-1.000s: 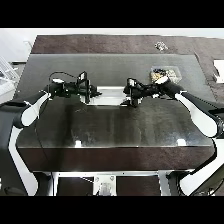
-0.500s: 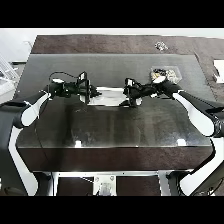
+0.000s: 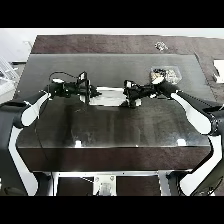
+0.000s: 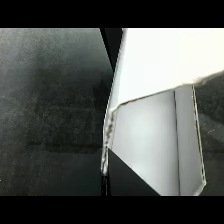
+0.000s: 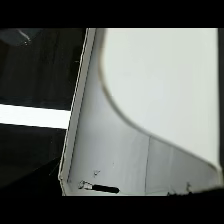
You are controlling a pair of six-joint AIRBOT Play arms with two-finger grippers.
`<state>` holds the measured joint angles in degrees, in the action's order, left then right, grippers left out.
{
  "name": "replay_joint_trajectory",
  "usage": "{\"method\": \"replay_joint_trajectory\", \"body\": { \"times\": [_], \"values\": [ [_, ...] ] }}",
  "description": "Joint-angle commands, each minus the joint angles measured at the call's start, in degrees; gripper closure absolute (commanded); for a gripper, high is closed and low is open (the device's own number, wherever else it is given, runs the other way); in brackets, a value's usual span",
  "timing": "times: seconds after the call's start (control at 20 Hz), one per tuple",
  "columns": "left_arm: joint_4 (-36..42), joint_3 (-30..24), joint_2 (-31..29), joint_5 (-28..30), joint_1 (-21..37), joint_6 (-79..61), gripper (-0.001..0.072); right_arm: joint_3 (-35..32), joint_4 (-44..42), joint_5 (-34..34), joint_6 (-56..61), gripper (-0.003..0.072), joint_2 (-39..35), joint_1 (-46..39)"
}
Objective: Fold the box and place the chain.
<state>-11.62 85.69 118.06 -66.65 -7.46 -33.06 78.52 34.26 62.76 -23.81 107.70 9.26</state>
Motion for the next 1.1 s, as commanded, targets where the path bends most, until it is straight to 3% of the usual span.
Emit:
{"method": "replay_joint_trajectory", "body": {
  "times": [0.0,1.05],
  "values": [
    [0.0,0.0,0.0,0.0,0.0,0.0,0.0688,0.9,-0.2,0.0,-0.8,0.0059,0.1,0.1],
    [0.0,0.0,0.0,0.0,0.0,0.0,0.0687,2.3,-1.2,1.3,1.1,0.0059,2.0,-0.4]
  ]
}}
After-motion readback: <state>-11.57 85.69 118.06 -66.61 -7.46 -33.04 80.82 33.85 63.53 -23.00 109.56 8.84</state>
